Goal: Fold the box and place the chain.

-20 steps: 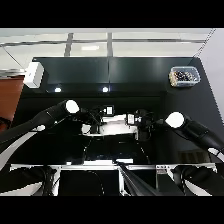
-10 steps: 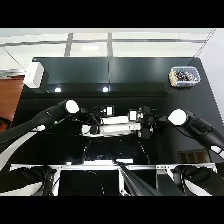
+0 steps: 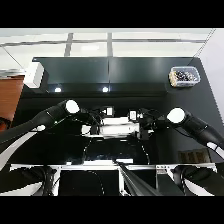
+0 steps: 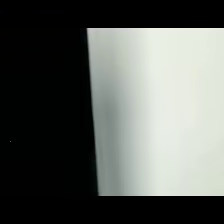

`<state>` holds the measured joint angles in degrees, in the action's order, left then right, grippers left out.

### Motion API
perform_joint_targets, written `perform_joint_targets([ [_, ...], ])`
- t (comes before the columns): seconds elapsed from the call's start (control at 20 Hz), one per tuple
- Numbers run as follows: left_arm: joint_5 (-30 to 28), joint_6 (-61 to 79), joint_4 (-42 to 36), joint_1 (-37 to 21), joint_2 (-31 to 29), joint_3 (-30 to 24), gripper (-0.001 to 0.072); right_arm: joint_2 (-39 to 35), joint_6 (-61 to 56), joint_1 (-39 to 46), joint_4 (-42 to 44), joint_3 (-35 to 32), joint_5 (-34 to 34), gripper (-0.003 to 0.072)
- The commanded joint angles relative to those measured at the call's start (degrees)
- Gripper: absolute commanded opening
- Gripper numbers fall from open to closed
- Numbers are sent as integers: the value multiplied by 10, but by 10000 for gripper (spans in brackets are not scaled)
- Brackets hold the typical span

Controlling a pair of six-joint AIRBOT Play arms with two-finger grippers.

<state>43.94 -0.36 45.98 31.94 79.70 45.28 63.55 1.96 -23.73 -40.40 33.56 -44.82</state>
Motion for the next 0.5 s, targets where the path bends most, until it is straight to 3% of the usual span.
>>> perform_joint_targets([
  [0.0, 2, 0, 0, 0, 0, 1, 31, 25, 44, 0, 26, -5, -11, 718],
  [0.45, -2, 0, 0, 0, 0, 1, 31, 62, 90, 1, 60, -17, 14, 717],
])
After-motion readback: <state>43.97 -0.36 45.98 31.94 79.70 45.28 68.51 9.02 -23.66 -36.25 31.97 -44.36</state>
